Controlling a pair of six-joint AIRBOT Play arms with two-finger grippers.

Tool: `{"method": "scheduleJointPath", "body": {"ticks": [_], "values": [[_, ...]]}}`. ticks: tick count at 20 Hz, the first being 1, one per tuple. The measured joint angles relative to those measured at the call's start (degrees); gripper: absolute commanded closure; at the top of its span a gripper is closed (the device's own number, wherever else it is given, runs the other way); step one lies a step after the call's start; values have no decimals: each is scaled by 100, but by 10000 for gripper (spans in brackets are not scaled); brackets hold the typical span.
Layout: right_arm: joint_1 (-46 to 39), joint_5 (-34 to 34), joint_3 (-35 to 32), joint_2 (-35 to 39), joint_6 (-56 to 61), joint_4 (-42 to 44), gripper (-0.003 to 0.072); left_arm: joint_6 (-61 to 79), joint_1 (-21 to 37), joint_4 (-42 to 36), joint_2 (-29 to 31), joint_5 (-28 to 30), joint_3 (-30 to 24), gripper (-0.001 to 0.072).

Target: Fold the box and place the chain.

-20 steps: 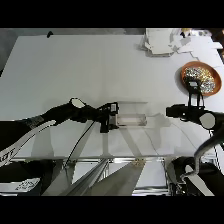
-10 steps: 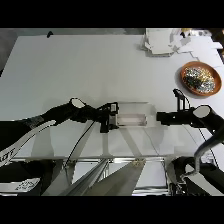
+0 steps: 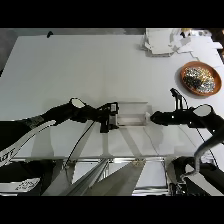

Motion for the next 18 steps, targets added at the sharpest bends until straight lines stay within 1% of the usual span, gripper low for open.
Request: {"method": "scheduleJointPath", "body": {"ticks": [4, 11, 14, 18], "values": [[76, 125, 0, 210, -186, 243, 349, 0, 0, 0, 0, 0, 0, 558], [492, 68, 4, 293, -278, 282, 329, 11, 2, 17, 0, -13, 0, 558], [538, 68, 22, 302, -177, 122, 330, 9, 2, 15, 0, -11, 0, 558], [562, 170, 55, 308, 197, -396, 332, -7, -2, -11, -2, 7, 0, 558]]}}
